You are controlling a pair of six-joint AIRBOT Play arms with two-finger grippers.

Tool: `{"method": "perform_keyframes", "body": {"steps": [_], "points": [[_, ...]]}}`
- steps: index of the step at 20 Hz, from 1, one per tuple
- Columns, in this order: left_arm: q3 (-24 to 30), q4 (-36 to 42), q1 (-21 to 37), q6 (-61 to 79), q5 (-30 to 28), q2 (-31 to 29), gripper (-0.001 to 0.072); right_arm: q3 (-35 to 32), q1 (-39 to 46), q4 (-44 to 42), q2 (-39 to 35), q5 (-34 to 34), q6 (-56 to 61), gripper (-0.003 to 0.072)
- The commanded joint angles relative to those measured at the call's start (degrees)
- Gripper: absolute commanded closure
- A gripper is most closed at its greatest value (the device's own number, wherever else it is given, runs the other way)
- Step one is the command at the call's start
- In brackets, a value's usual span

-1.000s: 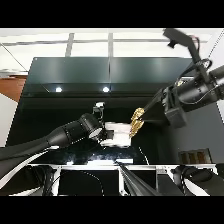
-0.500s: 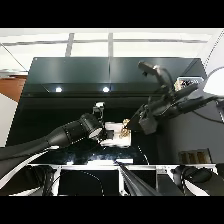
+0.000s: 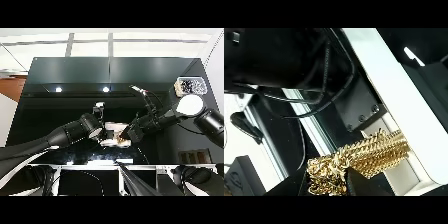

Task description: Fold the box and place the chain.

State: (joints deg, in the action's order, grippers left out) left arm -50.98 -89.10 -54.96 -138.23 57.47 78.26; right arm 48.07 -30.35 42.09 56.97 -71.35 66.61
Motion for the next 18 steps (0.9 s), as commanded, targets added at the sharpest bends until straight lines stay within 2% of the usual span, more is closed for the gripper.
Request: {"method": "perform_keyframes", "body": {"steps": [1,6,9,14,15,16,17,18], "points": [[0.0,0.0,0.0,0.0,0.0,0.0,0.0682,-2.3,-0.5,0.1,0.1,1.9,0.4,0.0643],[0.0,0.0,0.0,0.1,-0.3,0.0,0.0681,-5.0,-0.5,0.1,0.2,10.5,3.2,0.0642],[0.0,-0.3,0.1,0.4,-2.0,0.0,0.0681,-5.4,-0.5,0.3,0.7,11.5,4.1,0.0642],[0.0,-0.3,1.1,0.2,-1.7,0.1,0.0682,-5.4,-0.5,3.7,1.4,12.9,5.9,0.0641],[0.0,-0.3,1.2,0.2,-1.5,0.1,0.0683,-5.4,-0.5,3.4,1.8,13.2,6.0,0.0596],[0.0,-0.3,1.3,0.2,-1.4,0.1,0.0682,-5.4,-0.5,3.4,2.3,13.2,6.6,0.0509],[0.0,-0.2,1.3,0.2,-1.4,0.1,0.0683,-5.4,-0.5,3.4,2.3,13.1,6.8,0.0406],[0.0,-0.2,1.3,0.2,-1.5,0.1,0.0682,-5.4,-0.5,2.9,2.3,12.4,6.8,0.0248]]}}
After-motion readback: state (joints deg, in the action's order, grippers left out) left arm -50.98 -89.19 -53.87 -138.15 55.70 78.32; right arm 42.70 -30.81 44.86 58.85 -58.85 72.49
